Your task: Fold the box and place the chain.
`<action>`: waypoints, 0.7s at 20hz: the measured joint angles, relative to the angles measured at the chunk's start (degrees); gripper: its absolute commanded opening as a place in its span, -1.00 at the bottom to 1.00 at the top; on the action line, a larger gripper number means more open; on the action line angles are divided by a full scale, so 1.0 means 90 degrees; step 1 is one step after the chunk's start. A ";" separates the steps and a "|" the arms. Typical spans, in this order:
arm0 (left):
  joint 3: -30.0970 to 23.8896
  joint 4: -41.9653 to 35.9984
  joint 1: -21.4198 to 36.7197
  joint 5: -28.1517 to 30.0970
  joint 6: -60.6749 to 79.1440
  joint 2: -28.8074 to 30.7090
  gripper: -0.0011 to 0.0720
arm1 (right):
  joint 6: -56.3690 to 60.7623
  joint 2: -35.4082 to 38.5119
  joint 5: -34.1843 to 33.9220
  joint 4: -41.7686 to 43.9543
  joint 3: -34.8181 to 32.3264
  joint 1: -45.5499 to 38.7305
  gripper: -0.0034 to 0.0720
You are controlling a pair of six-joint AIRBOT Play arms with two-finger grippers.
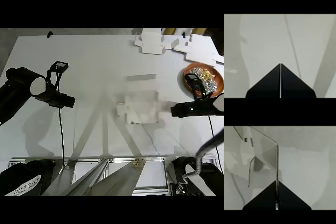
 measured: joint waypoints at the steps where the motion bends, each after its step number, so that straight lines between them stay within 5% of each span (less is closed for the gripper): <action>1: 0.0000 0.0000 0.0000 0.0160 0.0039 0.0000 -0.75 | 0.0061 0.0070 -0.0029 0.0117 -0.0044 0.0216 -0.86; 2: 0.0000 -0.0019 0.0000 0.0342 0.0121 -0.0002 -0.43 | 0.0112 0.0121 -0.0066 0.0211 -0.0092 0.0440 -0.86; 6: 0.0000 -0.0622 0.0070 0.1078 0.1270 -0.0114 -0.05 | 0.0396 0.0219 -0.0253 0.0413 -0.0245 0.1200 -0.86; 10: 0.0000 -0.3206 0.0571 0.1576 0.3589 -0.0539 0.29 | 0.0600 0.0243 -0.0403 0.0486 -0.0294 0.1698 -0.86; 14: 0.0000 -0.5731 0.1188 0.1263 0.5843 -0.1435 0.30 | 0.0707 0.0250 -0.0442 0.0529 -0.0308 0.1885 -0.86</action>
